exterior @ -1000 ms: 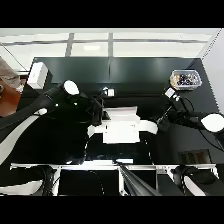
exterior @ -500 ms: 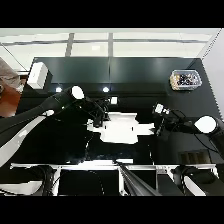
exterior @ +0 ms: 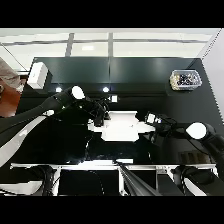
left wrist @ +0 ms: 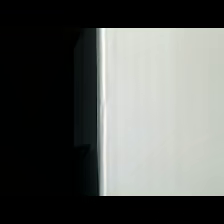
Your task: Fold the box and place the chain.
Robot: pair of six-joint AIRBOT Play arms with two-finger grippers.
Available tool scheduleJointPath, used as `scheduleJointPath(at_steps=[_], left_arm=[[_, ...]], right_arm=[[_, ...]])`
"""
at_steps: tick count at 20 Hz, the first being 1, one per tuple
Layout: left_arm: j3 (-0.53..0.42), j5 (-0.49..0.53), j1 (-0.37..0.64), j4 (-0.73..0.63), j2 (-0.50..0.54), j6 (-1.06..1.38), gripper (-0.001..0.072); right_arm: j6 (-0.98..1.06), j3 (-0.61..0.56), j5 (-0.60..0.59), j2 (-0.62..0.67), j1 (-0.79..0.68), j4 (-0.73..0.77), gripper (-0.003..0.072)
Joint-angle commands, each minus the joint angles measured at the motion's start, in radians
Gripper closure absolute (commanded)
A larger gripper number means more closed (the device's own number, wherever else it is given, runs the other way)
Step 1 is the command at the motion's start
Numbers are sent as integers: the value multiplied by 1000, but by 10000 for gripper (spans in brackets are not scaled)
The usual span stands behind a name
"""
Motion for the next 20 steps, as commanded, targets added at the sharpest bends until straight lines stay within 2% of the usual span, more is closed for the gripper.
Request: scheduleJointPath(at_steps=[1,6,8,9,10,17,20], left_arm=[[0,3,1,0,-1,-6,683],[0,0,1,0,-1,-6,682],[0,-1,1,0,-1,-7,682],[0,-2,1,0,-1,-7,682],[0,-2,1,0,-1,-7,682],[0,-2,0,0,-1,-7,682],[0,-19,0,0,-1,-7,682]], right_arm=[[-6,-4,-52,-15,71,8,87],[-76,-4,-56,-115,100,45,87],[-129,-4,-55,-145,104,134,85],[-153,-4,-53,-158,109,179,61],[-168,-4,-55,-174,113,210,-19],[-234,-4,-123,-193,116,245,-18],[-233,44,-85,-192,114,219,-17]])
